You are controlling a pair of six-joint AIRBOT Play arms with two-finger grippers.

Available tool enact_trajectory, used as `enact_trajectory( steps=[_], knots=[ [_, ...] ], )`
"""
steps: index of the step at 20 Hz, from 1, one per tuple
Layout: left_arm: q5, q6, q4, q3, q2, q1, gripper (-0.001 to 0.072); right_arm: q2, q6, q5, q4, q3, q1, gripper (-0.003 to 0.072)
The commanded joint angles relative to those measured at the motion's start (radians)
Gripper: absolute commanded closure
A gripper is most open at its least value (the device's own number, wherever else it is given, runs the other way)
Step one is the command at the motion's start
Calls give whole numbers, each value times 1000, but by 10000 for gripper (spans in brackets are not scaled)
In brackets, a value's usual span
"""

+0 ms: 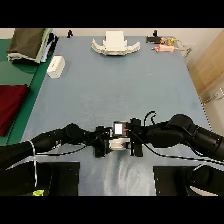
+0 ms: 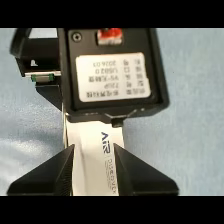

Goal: Fold the box.

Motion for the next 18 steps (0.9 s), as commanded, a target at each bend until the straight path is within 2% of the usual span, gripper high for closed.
enact_trajectory(
  steps=[1, 4, 6, 7, 9, 12, 13, 15, 18],
  knots=[
    [1, 0, 0, 1, 0, -1, 243, -6, 18, -32, -29, 2, 0, 303],
    [1, 0, 0, 1, 0, -1, 243, -30, 18, -50, -43, 2, 0, 310],
    [1, 0, 0, 1, 0, -1, 243, -48, 18, -50, -77, 2, 0, 395],
    [1, 0, 0, 1, 0, -1, 243, -51, 18, -50, -82, 2, 0, 399],
    [1, 0, 0, 1, 0, -1, 244, -46, 18, -53, -80, 2, 1, 552],
    [1, 0, 0, 1, 0, -1, 243, -44, 18, -71, -77, 2, 1, 545],
    [1, 0, 0, 1, 0, -1, 243, -44, 18, -79, -76, 2, 1, 512],
    [1, 0, 0, 1, 0, -1, 243, -43, 18, -92, -65, 2, 1, 369],
    [1, -1, 0, 1, 0, -1, 243, -18, 25, -92, -42, 2, 1, 360]
  ],
)
